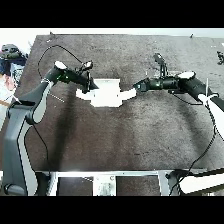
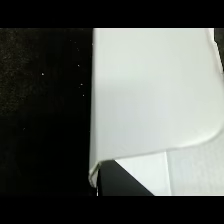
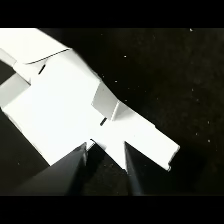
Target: Fold the box and place the chain.
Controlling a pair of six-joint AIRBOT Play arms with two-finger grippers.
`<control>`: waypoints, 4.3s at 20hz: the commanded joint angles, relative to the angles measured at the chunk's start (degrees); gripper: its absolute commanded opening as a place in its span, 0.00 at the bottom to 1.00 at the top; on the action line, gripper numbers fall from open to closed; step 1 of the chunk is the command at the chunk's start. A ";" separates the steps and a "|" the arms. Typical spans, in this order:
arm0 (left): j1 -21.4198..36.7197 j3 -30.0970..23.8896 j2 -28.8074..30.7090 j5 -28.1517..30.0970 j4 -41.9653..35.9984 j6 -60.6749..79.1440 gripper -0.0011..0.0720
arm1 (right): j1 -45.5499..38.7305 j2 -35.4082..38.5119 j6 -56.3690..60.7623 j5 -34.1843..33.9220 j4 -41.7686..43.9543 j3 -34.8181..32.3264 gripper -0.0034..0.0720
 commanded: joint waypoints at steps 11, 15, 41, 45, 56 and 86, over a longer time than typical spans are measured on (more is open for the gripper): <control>-0.07 -0.02 0.00 -0.17 0.07 0.07 0.03 | 10.86 -1.90 -18.99 3.28 -15.23 -0.20 0.78; -0.07 -0.02 0.00 -0.17 0.04 0.07 0.03 | 12.72 -2.29 -20.35 0.33 -15.23 -0.20 0.78; -0.07 -0.02 0.00 -0.17 0.04 0.07 0.03 | 19.65 -3.37 -30.03 -16.74 -20.55 -0.17 0.74; -0.07 -0.02 0.00 -0.17 0.04 0.07 0.03 | 19.30 -2.01 -27.76 -19.91 -20.46 -0.13 0.74; -0.07 -0.02 0.00 -0.17 0.04 0.07 0.03 | 15.15 -2.54 -29.97 -20.55 -12.92 -0.04 0.74; -0.07 -0.02 0.00 -0.15 0.00 0.07 0.03 | 8.13 -19.80 -33.83 5.33 -7.65 22.53 0.78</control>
